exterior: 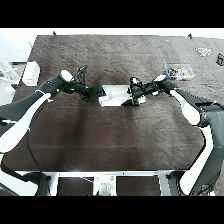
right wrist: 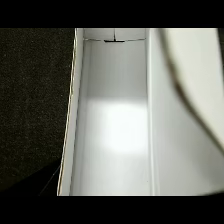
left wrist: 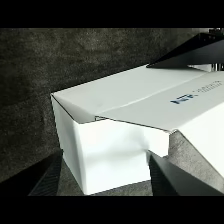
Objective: Fold the box and place the chain.
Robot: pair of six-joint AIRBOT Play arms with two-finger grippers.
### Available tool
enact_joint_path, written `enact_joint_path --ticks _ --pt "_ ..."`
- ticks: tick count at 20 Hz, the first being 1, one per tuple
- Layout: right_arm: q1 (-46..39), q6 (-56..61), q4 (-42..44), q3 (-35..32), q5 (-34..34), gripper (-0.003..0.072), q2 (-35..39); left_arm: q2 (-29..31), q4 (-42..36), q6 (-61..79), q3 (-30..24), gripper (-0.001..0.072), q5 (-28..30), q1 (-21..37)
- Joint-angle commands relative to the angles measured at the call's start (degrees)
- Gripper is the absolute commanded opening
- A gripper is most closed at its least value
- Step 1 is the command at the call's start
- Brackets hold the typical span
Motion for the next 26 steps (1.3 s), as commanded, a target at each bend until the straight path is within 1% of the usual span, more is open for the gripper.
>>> enact_joint_path --ticks 1,7,8,9,10,16,17,18,19,20,22,24,26 --pt "0.0 0.0 0.0 0.0 0.0 0.0475 0.0 0.0 2.2 -2.4 0.3 0.0591 0.2 -0.9" --pt "0.0 0.0 0.0 0.0 0.0 0.0474 0.0 0.0 3.4 -3.9 1.1 0.059 -0.1 -1.1" --pt "0.0 0.0 0.0 0.0 0.0 0.0475 0.0 0.0 4.3 -4.5 1.1 0.054 0.2 -1.3" --pt "0.0 0.0 0.0 0.0 0.0 0.0475 0.0 0.0 4.8 -4.9 1.1 0.0367 0.2 -1.6" --pt "0.0 0.0 0.0 0.0 0.0 0.0475 0.0 0.0 5.1 -4.9 1.1 0.0299 0.6 -1.9" --pt "0.0 0.0 0.0 0.0 0.0 0.0475 0.0 0.0 6.0 -5.3 1.6 0.03 0.7 -2.3" --pt "0.0 0.0 0.0 0.0 0.0 0.0475 0.0 0.0 7.0 -6.0 2.0 0.0344 0.5 -2.4" --pt "0.0 0.0 0.0 0.0 0.0 0.0475 0.0 0.0 8.3 -6.9 2.4 0.0432 0.4 -2.7" --pt "0.0 0.0 0.0 0.0 0.0 0.0475 0.0 -0.1 9.4 -7.8 2.9 0.0431 0.2 -3.0" --pt "0.0 0.0 0.0 0.0 0.0 0.0475 0.0 -0.1 10.1 -8.3 3.2 0.0409 0.1 -3.1" --pt "0.0 0.0 0.0 0.0 0.0 0.0475 0.0 -0.7 10.2 -9.0 4.2 0.0405 -0.8 -3.1" --pt "0.0 0.0 0.0 0.0 0.0 0.0475 0.0 -2.7 10.2 -9.5 6.9 0.0404 -4.4 -3.2" --pt "0.0 0.0 0.0 0.0 0.0 0.0475 0.0 -4.5 13.3 -12.1 10.1 0.0405 -7.3 -4.4"
